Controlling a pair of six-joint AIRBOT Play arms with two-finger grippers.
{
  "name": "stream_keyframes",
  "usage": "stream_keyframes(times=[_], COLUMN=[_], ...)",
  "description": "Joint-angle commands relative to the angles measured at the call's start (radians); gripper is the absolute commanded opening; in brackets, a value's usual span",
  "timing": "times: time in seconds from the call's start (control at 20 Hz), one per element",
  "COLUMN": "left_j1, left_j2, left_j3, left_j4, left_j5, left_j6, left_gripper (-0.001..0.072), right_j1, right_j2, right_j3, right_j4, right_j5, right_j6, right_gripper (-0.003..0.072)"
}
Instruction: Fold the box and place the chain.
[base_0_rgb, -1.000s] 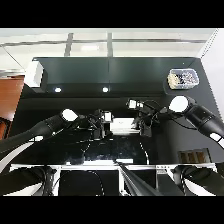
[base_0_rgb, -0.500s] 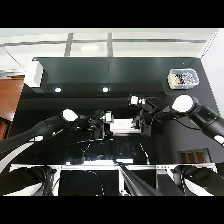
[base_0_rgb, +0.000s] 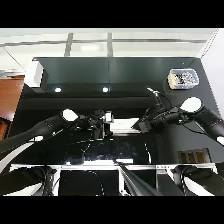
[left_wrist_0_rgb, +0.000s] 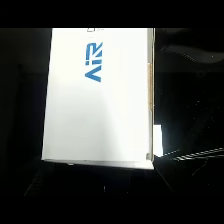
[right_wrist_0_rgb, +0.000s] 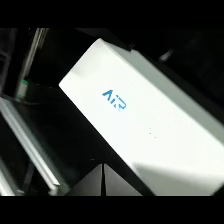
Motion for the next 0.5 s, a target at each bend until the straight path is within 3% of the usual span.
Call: stream_keyframes(times=[0.0,0.45], left_j1=[0.001,0.001], left_j2=[-0.001,-0.001], left_j3=[0.0,0.0], left_j4=[0.0,0.0], left_j5=[0.001,0.001], left_j6=[0.0,0.0], left_gripper=[0.0329,0.0329], right_j1=[-0.017,-0.014], right_j2=[-0.06,-0.151], right_j3=[-0.043,-0.043], right_j4=[0.147,0.09], right_j5=[-0.007,-0.105], right_j6=[0.06,0.058], right_gripper=[0.0006,0.0007])
